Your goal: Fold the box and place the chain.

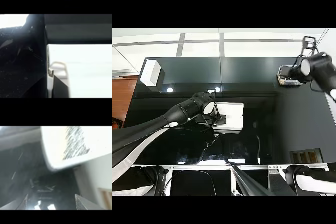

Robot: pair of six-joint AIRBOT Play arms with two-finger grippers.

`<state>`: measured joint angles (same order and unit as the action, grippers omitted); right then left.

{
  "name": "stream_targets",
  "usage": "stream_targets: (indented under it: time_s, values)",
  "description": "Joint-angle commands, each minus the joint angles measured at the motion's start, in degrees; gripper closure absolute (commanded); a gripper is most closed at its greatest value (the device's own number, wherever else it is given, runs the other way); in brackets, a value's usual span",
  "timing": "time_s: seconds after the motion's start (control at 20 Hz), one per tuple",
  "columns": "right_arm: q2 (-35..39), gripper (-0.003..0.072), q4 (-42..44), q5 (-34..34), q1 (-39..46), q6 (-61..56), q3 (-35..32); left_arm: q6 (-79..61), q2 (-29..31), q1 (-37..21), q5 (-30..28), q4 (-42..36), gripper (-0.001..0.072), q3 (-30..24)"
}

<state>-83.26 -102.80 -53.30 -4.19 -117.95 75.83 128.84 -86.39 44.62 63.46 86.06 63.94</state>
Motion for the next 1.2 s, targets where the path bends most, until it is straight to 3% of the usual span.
stream_targets:
  time_s: [0.0,0.2,0.25,0.45,0.5,0.6,0.7,0.75,0.8,1.15]
  values:
    - [-13.88,-0.0031,9.86,-2.78,9.25,5.27,13.4,-0.02,0.02,-0.02,0.02,0.02,0.0685,0.02]
    - [-24.17,-0.0013,11.96,-8.81,11.72,7.08,23.91,-0.02,0.02,-0.02,0.02,0.0,0.0685,0.02]
    - [-25.27,0.0089,12.33,-8.5,11.72,8.04,24.59,-0.02,0.02,-0.02,0.02,0.0,0.0684,0.02]
    - [-27.67,0.009,12.33,-4.33,12.0,8.09,24.94,-0.02,0.02,-0.02,0.02,0.0,0.0685,0.02]
    - [-28.15,0.015,12.41,-3.82,12.17,8.07,24.96,-0.02,0.02,-0.02,0.04,0.0,0.0684,0.02]
    - [-29.05,0.0155,12.37,-3.91,12.28,8.09,24.98,-0.02,0.02,0.0,0.07,0.0,0.0684,0.02]
    - [-29.35,0.0393,12.17,-3.78,12.31,8.13,25.0,-0.02,0.02,0.0,0.04,0.0,0.0685,0.02]
    - [-29.31,0.0568,12.28,-4.2,12.41,8.39,25.33,-0.02,0.02,0.0,0.04,0.0,0.0685,0.02]
    - [-29.2,0.067,12.37,-5.62,12.41,8.72,26.29,-0.02,0.02,-0.02,0.04,0.0,0.0684,0.02]
    - [-20.35,0.0673,12.41,-17.46,12.2,20.04,38.4,-0.02,0.02,-0.02,0.02,0.0,0.0684,0.02]
